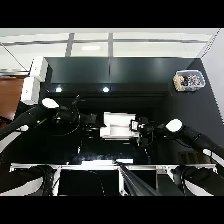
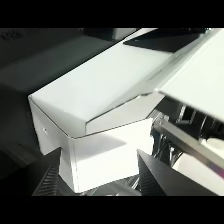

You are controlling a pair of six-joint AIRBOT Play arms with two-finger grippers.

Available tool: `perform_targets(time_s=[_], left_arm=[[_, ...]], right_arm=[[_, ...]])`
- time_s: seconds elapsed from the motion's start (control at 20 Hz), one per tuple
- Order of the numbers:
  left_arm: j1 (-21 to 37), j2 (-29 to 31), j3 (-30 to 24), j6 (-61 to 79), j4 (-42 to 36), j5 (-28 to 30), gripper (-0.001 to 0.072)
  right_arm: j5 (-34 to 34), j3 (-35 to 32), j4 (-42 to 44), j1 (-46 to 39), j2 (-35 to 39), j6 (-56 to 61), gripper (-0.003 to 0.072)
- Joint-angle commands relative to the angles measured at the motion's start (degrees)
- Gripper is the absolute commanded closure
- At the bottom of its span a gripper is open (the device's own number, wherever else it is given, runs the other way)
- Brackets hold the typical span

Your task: Fold the box and place the chain.

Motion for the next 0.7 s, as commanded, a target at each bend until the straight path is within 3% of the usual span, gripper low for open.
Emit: perform_targets(time_s=[0.0,0.35,0.65], left_arm=[[-1.68,0.0,0.66,-3.28,0.09,1.03,0.0171],[-7.72,0.0,3.3,-11.19,8.26,6.56,0.0171],[-12.7,0.0,8.35,-27.82,26.49,8.48,0.0171]], right_arm=[[0.0,0.02,0.02,0.0,-0.02,0.0,0.0255],[0.0,0.02,0.07,0.0,-0.02,0.0,0.0255],[-0.02,0.02,0.07,0.0,-0.02,0.0,0.0255]])
